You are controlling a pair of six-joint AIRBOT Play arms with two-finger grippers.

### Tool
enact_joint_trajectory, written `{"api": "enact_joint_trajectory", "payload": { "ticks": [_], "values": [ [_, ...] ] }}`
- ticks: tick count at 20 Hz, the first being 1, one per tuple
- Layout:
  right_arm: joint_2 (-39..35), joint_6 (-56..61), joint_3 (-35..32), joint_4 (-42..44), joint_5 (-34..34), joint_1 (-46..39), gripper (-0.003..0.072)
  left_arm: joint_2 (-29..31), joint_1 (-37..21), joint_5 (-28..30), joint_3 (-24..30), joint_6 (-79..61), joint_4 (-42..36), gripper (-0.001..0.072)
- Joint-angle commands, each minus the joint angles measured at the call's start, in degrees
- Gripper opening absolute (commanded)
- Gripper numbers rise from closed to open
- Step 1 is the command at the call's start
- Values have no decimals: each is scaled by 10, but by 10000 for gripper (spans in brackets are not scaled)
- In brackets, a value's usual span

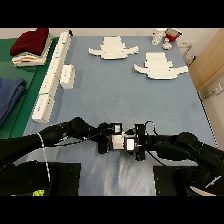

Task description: Fold the box.

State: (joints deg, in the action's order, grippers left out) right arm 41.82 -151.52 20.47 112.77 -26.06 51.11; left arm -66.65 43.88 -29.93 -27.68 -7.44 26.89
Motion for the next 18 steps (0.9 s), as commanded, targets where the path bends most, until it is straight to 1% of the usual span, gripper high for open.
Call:
{"api": "enact_joint_trajectory", "payload": {
  "ticks": [1,3,4,12,18],
  "values": [
    [6,0,0,-21,16,7,496,0,0,-2,0,0,0,469],
    [6,0,0,-20,16,8,490,0,0,-2,0,0,0,469],
    [4,0,0,-20,16,10,430,0,0,-2,0,0,0,469],
    [-37,0,0,-36,16,14,428,0,0,-2,0,0,0,469],
    [-40,0,2,-50,37,14,428,0,0,-2,0,0,0,469]
  ]
}}
